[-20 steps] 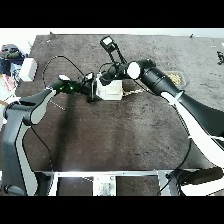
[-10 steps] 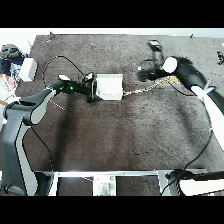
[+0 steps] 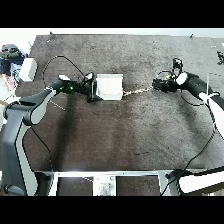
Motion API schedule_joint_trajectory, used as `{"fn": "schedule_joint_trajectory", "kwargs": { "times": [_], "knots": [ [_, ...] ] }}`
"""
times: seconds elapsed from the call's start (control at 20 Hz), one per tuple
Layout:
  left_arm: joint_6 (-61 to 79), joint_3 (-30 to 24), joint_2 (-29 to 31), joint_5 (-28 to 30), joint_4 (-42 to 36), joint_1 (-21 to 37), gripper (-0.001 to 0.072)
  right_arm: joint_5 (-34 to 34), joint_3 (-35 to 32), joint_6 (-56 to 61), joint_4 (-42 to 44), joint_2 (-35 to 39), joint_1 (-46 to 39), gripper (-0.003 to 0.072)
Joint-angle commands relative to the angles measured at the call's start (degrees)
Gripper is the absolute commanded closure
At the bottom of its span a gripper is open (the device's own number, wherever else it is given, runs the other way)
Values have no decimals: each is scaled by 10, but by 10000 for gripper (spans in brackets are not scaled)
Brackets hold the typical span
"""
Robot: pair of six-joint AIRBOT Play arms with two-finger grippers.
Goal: Fold the box and place the chain.
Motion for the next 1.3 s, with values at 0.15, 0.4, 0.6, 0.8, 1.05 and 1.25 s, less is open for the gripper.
{"fn": "schedule_joint_trajectory", "kwargs": {
  "times": [0.15,0.4,0.6,0.8,1.05,1.25],
  "knots": [
    [0,0,0,0,0,0,292,-92,-2,6,50,-40,8,469],
    [0,0,0,0,0,0,292,-97,-2,4,52,-40,8,672],
    [0,0,0,0,0,0,292,-79,-2,4,52,-21,9,673],
    [0,0,0,0,0,0,292,-49,-2,-11,55,46,21,673],
    [0,0,0,0,0,0,292,-111,-2,-26,54,198,123,673],
    [0,0,0,0,0,0,292,-205,-2,-43,52,258,225,674]
  ]
}}
